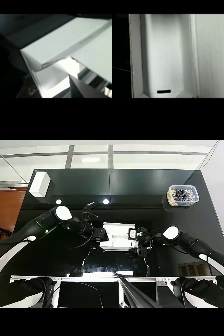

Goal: Fold the box and place the chain.

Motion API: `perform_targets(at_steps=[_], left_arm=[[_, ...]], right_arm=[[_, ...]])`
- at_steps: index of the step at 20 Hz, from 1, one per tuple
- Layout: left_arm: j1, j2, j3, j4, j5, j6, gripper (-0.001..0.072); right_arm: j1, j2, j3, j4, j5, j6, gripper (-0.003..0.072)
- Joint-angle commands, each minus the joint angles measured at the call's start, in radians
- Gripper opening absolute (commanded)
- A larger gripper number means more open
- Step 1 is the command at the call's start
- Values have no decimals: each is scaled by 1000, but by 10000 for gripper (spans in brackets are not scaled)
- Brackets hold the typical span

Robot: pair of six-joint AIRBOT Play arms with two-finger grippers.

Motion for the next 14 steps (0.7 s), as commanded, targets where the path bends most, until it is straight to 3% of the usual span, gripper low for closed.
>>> perform_targets(at_steps=[1,9,11,14], left_arm=[[-45,-2,18,103,37,-136,558],[-56,-31,21,112,60,-184,557],[-56,-31,21,113,31,-192,493],[-56,-30,23,113,-7,-192,493]], right_arm=[[-1,0,1,0,0,0,245],[-1,0,1,0,0,0,245],[-1,0,1,0,0,1,245],[-1,0,1,0,0,1,245]])
